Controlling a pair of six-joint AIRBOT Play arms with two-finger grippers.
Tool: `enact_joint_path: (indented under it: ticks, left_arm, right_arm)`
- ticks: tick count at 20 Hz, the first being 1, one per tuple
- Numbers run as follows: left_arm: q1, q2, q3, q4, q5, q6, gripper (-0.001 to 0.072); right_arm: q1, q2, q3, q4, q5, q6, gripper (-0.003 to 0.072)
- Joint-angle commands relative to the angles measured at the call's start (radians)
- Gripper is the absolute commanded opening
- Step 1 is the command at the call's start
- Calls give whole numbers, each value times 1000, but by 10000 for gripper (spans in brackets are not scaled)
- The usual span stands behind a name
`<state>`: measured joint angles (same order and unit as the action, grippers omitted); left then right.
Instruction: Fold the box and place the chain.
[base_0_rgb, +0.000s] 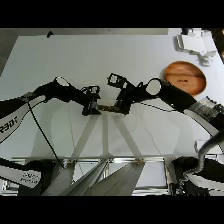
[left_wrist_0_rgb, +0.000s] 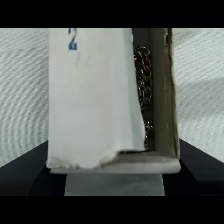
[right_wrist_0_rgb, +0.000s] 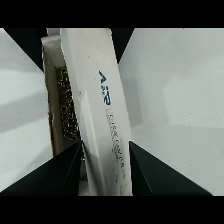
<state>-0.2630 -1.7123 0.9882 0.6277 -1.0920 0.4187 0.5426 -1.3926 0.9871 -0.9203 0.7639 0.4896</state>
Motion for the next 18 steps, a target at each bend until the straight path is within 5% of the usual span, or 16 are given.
enact_joint_path:
  ticks: [1,16,18]
  left_arm:
    - [-1,0,0,1,-4,0,76]
    - [-1,0,0,1,-3,0,76]
    - [-1,0,0,1,-4,0,76]
  right_arm:
    - [1,-2,1,2,54,0,288]
    - [42,-36,-2,16,66,16,300]
    - [42,-47,-2,16,66,27,400]
